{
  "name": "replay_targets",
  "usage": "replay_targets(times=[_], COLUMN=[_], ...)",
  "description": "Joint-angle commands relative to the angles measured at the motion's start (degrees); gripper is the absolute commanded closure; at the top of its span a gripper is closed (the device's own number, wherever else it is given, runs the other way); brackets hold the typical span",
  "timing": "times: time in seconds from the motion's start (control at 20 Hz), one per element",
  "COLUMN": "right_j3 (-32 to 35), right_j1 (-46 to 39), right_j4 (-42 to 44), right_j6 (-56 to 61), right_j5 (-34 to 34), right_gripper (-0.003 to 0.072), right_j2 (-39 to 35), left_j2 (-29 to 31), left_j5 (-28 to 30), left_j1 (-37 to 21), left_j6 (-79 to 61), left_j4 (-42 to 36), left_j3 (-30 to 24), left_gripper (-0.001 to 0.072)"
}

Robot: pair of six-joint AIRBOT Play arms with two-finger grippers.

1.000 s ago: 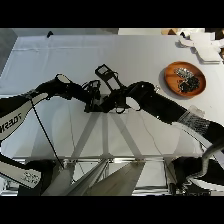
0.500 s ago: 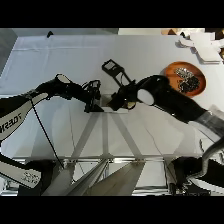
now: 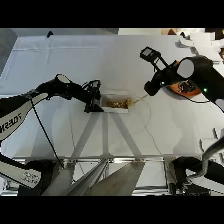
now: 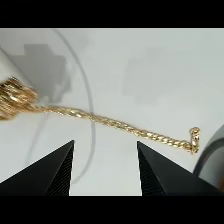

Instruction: Fold the box and place the chain.

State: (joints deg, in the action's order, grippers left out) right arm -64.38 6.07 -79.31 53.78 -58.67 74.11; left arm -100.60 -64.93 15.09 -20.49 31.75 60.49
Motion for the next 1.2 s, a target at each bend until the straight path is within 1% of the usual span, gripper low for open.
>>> replay_targets(times=[0.0,0.1,0.2,0.4,0.5,0.55,0.6,0.65,0.75,0.8,0.9,0.95,1.15], right_j3=[0.07,0.07,0.07,0.09,0.09,0.09,0.09,0.09,0.09,0.11,0.11,0.11,0.11], right_j1=[-3.67,-3.02,-2.43,-1.07,-0.35,-0.17,-0.07,-0.07,-0.07,-0.07,-0.07,-0.04,0.04], right_j4=[6.05,9.73,10.38,10.84,10.84,10.97,11.08,11.02,10.95,10.71,10.58,10.58,10.49], right_j6=[-18.32,-31.12,-41.68,-47.08,-48.87,-49.42,-49.37,-49.37,-49.37,-49.37,-49.35,-49.33,-48.76], right_j5=[-1.42,-2.25,-2.27,-2.25,-0.92,0.17,1.29,1.51,1.55,1.53,1.44,1.18,1.11], right_gripper=[0.0247,0.0247,0.0247,0.0250,0.0296,0.0298,0.0328,0.0406,0.0423,0.0450,0.0568,0.0668,0.0677], right_j2=[7.10,10.97,13.55,16.61,17.42,17.75,18.01,18.18,18.27,18.36,18.78,19.06,18.16], left_j2=[0.00,0.00,0.00,0.00,0.00,0.00,0.00,0.00,0.00,0.00,0.00,0.00,0.00], left_j5=[0.00,0.00,0.00,-0.02,0.00,0.00,0.00,0.00,0.00,0.00,0.00,0.00,0.00], left_j1=[0.02,0.02,0.02,0.02,0.02,0.02,0.02,0.02,0.02,0.02,0.02,0.02,0.02], left_j6=[-0.02,-0.02,-0.02,-0.02,0.00,-0.02,-0.02,-0.02,-0.02,-0.02,-0.02,-0.02,-0.02], left_j4=[0.02,0.02,0.02,0.02,0.02,0.02,0.02,0.02,0.02,0.02,0.02,0.02,0.02], left_j3=[-0.02,-0.02,-0.02,-0.02,-0.02,-0.02,-0.02,-0.02,-0.02,-0.02,-0.02,-0.02,-0.02], left_gripper=[0.0452,0.0452,0.0452,0.0452,0.0452,0.0452,0.0452,0.0452,0.0452,0.0452,0.0452,0.0452,0.0452])
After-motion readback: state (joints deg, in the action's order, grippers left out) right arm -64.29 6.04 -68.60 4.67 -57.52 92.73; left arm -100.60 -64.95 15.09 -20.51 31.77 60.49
